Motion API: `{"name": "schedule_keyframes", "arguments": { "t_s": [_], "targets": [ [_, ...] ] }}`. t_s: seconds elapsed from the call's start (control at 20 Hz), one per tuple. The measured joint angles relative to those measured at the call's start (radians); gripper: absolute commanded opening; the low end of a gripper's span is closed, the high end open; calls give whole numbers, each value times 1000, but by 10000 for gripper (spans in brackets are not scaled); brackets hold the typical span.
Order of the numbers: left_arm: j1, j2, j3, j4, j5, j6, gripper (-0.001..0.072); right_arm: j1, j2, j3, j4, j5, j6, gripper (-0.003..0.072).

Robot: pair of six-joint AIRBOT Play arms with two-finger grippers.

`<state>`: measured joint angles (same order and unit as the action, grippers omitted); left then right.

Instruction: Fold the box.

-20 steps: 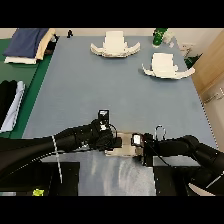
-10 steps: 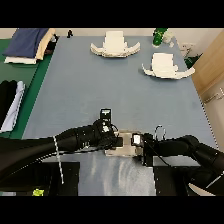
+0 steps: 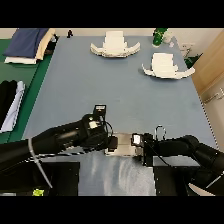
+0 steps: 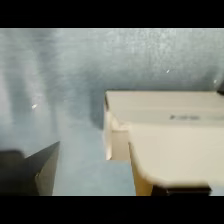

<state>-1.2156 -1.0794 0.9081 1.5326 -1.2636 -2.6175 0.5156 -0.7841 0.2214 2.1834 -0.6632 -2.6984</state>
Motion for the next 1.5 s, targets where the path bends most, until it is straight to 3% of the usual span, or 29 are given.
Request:
{"name": "schedule_keyframes", "arguments": {
  "t_s": [0.1,0.15,0.35,0.4,0.75,0.9,1.1,1.15,1.2,1.25,1.5],
  "targets": [
    [0,71,3,21,-46,3,187,0,0,0,0,0,0,512],
    [0,100,4,40,-62,5,108,0,0,0,0,0,0,512],
    [9,183,6,145,-97,58,100,0,0,0,0,0,0,512],
    [16,193,6,164,-108,87,15,0,0,0,0,0,0,512],
    [51,221,4,222,-71,360,14,0,0,0,0,0,0,512],
    [118,238,-16,205,-25,520,15,0,0,0,0,0,0,512],
    [270,259,-72,69,43,845,16,0,0,0,-1,0,0,512],
    [316,262,-91,14,57,961,22,0,0,0,-2,0,0,512],
    [358,264,-109,-43,71,1070,323,0,0,0,-3,0,0,512],
    [402,265,-129,-106,89,1185,691,0,0,0,-3,0,0,512],
    [555,269,-218,-295,192,1591,700,0,0,0,-6,0,0,512]
  ]
}}
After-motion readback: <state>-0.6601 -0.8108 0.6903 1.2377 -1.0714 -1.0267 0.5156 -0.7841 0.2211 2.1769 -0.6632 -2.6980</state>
